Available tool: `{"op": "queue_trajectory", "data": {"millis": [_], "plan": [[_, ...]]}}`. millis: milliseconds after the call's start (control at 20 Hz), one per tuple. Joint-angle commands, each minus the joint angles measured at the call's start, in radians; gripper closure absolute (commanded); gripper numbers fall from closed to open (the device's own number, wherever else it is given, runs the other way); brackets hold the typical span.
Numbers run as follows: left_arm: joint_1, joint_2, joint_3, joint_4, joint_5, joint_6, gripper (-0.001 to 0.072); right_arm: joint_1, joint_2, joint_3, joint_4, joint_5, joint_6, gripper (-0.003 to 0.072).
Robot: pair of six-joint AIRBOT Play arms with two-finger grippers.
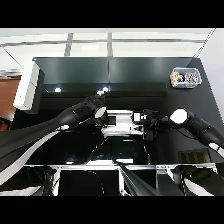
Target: Fold the box and place the chain.
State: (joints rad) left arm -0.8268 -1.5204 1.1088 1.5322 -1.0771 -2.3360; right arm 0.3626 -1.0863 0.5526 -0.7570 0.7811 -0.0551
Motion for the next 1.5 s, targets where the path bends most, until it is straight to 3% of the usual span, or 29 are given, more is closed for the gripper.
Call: {"op": "queue_trajectory", "data": {"millis": [0,350,650,700,750,800,850,900,950,1000,1050,1100,1200,1450], "plan": [[0.001,-0.001,0.0,0.0,0.0,0.001,0.0681,0.001,-0.007,0.001,0.086,0.001,-0.001,0.0509],[0.001,-0.001,0.0,-0.001,0.0,0.001,0.0681,0.045,-0.118,0.001,0.291,-0.026,0.0,0.0509],[0.001,-0.001,0.0,0.0,0.0,0.001,0.0681,0.054,-0.138,0.001,0.288,-0.051,0.007,0.051],[0.001,-0.001,0.0,0.0,0.0,0.001,0.0681,0.054,-0.138,0.001,0.288,-0.051,0.016,0.0464],[0.001,-0.001,0.0,0.0,0.0,0.001,0.0681,0.054,-0.138,0.001,0.288,-0.054,0.019,0.0263],[0.001,-0.001,0.0,-0.001,0.0,0.001,0.0681,0.054,-0.138,0.001,0.283,-0.052,0.019,0.0273],[0.001,-0.001,0.0,-0.001,0.0,0.001,0.0681,0.054,-0.138,0.001,0.276,-0.052,0.022,0.0391],[0.001,-0.001,0.0,0.0,0.001,0.001,0.0681,0.054,-0.138,0.001,0.276,-0.054,0.023,0.0356],[0.001,-0.001,0.0,0.0,0.001,0.001,0.0681,0.054,-0.138,0.001,0.276,-0.056,0.028,0.0247],[0.001,-0.001,0.0,0.0,0.001,0.001,0.0681,0.054,-0.138,0.001,0.273,-0.056,0.032,0.0341],[0.001,-0.001,0.0,0.0,0.001,0.001,0.0681,0.054,-0.138,0.001,0.267,-0.055,0.058,0.0615],[0.001,-0.001,0.0,0.0,0.001,0.001,0.0681,0.053,-0.136,0.001,0.26,-0.055,0.11,0.0672],[0.001,-0.001,0.0,0.0,0.0,0.001,0.0681,0.036,-0.114,0.007,0.236,-0.021,0.303,0.0672],[0.001,-0.001,0.0,0.0,-0.006,0.001,0.0681,-0.189,0.0,0.165,-0.043,0.397,0.789,0.0672]]}}
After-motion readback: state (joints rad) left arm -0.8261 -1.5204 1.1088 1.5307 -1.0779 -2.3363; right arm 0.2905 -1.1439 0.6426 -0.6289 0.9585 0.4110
